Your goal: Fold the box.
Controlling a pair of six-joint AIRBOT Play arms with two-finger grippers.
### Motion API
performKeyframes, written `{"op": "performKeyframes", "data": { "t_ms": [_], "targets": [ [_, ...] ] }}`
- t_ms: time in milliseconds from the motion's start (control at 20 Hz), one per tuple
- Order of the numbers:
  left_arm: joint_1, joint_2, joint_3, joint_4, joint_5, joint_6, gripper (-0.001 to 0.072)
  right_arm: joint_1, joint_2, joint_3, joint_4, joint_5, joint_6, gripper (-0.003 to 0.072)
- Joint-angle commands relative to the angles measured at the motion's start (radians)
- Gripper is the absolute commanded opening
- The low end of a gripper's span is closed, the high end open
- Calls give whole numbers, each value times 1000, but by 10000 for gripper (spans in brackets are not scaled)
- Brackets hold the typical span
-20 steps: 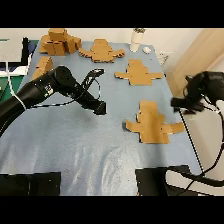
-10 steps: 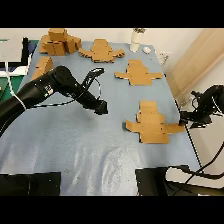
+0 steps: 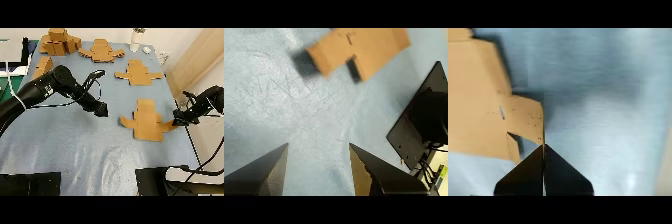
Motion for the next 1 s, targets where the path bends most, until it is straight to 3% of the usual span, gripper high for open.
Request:
{"op": "performKeyframes", "data": {
  "t_ms": [0, 200, 450, 500, 550, 600, 850, 950],
  "targets": [
    [5, 0, 1, -26, -11, 17, 573, 39, 25, -6, 195, -32, -47, 4],
    [68, 0, 1, -50, -50, 17, 573, 170, 51, -130, 472, -14, -37, 3],
    [205, 0, -17, -125, -187, 17, 573, 376, 198, -404, 499, 153, -18, 5],
    [222, 0, -23, -126, -196, 17, 572, 401, 214, -441, 487, 187, -18, 51],
    [237, 0, -29, -127, -201, 16, 573, 421, 214, -463, 481, 203, -16, 192],
    [246, 0, -31, -129, -204, 16, 573, 436, 209, -476, 481, 215, -16, 247],
    [251, 0, -31, -137, -221, 15, 573, 500, 186, -480, 487, 303, -16, 218],
    [251, 0, -31, -137, -220, 8, 573, 521, 186, -478, 488, 340, -31, 61]
  ]
}}
